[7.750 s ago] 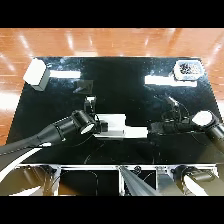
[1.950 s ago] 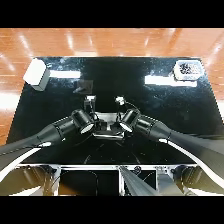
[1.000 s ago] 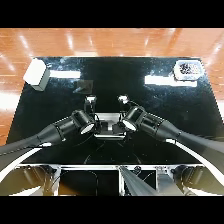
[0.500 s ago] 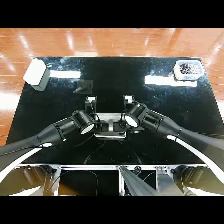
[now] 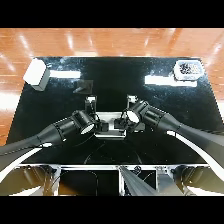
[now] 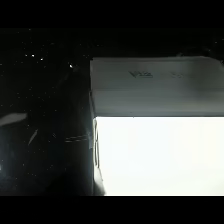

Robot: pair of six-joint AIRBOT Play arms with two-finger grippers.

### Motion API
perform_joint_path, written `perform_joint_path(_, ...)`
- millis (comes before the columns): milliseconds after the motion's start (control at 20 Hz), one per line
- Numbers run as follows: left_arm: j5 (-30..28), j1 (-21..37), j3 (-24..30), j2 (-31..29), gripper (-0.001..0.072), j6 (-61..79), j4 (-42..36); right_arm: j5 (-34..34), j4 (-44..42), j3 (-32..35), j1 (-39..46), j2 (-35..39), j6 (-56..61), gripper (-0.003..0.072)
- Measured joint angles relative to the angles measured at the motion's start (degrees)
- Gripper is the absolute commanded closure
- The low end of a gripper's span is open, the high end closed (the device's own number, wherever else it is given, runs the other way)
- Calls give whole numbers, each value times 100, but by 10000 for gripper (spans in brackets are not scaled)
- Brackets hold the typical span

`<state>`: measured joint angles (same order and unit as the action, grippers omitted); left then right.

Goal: Fold the box and place the chain.

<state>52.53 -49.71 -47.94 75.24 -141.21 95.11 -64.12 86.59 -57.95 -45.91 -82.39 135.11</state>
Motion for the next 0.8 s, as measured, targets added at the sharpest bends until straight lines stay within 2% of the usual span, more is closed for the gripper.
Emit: perform_joint_path(800, -105, 0, 0, 0, 688, 2, 0, 140, -205, -24, 13, -142, -181, 327)
